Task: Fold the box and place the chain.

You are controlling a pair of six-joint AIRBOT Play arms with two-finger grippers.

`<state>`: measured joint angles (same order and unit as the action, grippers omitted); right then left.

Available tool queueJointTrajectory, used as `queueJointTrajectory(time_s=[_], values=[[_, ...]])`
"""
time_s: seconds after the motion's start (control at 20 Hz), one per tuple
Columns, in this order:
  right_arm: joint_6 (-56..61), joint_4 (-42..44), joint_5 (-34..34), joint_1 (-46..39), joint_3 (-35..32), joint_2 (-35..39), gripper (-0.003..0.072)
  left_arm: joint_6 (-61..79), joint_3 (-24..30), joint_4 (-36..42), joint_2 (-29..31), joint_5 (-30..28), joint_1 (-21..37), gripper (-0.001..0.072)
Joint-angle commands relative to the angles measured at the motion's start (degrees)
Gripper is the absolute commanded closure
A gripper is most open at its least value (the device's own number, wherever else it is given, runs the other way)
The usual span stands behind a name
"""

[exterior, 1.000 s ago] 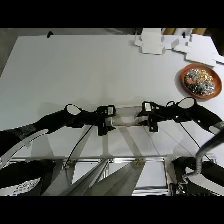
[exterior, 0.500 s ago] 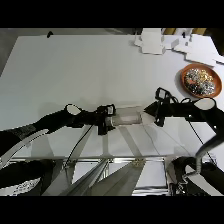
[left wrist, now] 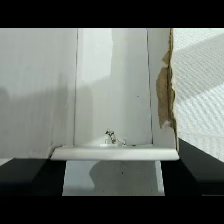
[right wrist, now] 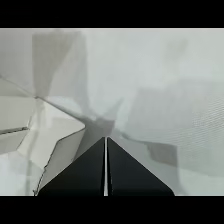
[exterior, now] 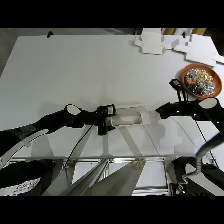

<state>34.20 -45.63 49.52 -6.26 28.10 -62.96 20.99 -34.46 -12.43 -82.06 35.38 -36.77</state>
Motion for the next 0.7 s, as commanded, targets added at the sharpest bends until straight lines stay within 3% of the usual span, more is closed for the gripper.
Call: queueJointTrajectory(time_s=[0.0,0.4,0.5,0.65], values=[[11.08,-1.92,2.36,2.4,-0.02,-5.95,0.0669,0.0,0.02,-0.02,0.0,0.0,-0.02,0.0539],[9.92,6.36,9.66,4.04,0.0,-6.49,0.066,0.0,0.02,-0.02,0.0,0.0,-0.02,0.0539],[9.94,7.91,10.73,4.04,-0.02,-4.31,0.0544,0.0,0.02,-0.02,0.0,0.0,-0.02,0.0539],[10.38,10.56,12.74,4.07,-0.02,-2.62,0.0482,0.0,0.02,-0.02,0.0,0.0,-0.02,0.0539]])
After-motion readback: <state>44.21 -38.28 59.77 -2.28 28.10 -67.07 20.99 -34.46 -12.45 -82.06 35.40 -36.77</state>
